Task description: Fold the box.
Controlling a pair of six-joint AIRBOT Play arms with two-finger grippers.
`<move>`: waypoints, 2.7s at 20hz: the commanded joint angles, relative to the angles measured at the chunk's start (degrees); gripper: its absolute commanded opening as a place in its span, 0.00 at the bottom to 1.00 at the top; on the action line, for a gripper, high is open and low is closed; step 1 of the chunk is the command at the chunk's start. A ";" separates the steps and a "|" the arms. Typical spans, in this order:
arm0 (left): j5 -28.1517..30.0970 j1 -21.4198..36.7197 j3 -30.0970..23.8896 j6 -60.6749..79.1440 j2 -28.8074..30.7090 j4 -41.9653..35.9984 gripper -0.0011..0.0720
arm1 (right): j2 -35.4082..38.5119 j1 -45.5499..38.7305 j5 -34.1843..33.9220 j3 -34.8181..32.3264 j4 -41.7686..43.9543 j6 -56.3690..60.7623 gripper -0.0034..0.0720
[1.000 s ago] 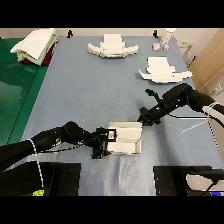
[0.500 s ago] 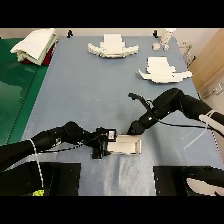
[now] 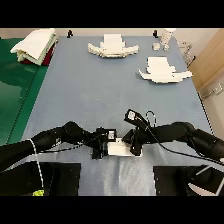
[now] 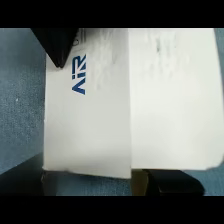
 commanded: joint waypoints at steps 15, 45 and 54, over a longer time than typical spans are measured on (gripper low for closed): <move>0.04 -0.02 0.04 0.00 0.00 0.00 0.62 | 2.80 9.90 6.69 -3.26 -4.02 -15.67 0.78; 0.04 -0.02 0.04 0.00 0.00 0.00 0.62 | 6.45 10.19 10.69 -2.29 -11.15 -15.69 0.51; 0.02 -0.02 0.04 0.02 0.00 0.00 0.62 | 4.59 10.19 9.97 -2.21 -10.51 -15.65 0.25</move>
